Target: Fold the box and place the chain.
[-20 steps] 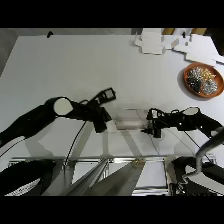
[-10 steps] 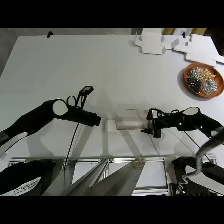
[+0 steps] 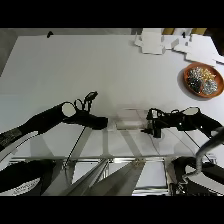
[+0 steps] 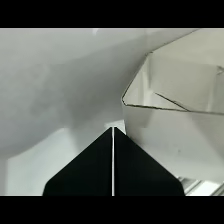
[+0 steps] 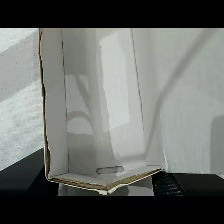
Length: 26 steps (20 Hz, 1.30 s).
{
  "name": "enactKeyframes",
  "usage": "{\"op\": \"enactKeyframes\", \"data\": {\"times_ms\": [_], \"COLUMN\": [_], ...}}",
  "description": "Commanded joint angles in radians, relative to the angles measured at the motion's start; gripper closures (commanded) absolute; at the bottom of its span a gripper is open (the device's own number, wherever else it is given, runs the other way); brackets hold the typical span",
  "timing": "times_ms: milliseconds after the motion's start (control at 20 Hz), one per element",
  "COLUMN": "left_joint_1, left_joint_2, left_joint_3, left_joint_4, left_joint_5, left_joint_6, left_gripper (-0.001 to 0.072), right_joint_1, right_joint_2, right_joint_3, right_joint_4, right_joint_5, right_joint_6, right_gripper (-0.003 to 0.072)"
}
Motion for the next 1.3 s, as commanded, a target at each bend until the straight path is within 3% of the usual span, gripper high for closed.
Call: {"op": "enactKeyframes", "data": {"times_ms": [0,100,300,550,700,1150,1250], "left_joint_1": [-0.003,-0.01,-0.047,-0.056,-0.073,-0.124,-0.129], "left_joint_2": [0.05,0.057,0.056,0.056,0.042,-0.009,-0.019], "left_joint_3": [0.002,0.019,0.057,0.064,0.064,0.121,0.141], "left_joint_4": [-0.027,-0.028,-0.035,-0.05,-0.05,-0.014,0.055], "left_joint_5": [0.009,0.007,0.027,0.045,0.063,0.057,0.039], "left_joint_6": [0.0,0.0,0.0,-0.001,-0.001,-0.029,-0.103], "left_gripper": [0.0702,0.07,0.0624,0.0619,0.0488,0.0476,0.0384], "right_joint_1": [0.0,0.0,0.0,0.0,0.0,0.0,0.0], "right_joint_2": [0.0,0.0,0.0,0.0,0.0,0.0,0.0], "right_joint_3": [0.0,0.0,0.0,0.0,0.0,0.0,0.0], "right_joint_4": [0.0,0.0,0.0,0.0,0.0,0.0,0.0], "right_joint_5": [0.0,0.0,0.0,0.0,0.0,0.0,0.0], "right_joint_6": [0.0,0.0,0.0,0.0,0.0,0.0,0.0], "right_gripper": [0.029,0.029,0.029,0.029,0.029,0.029,0.029]}}
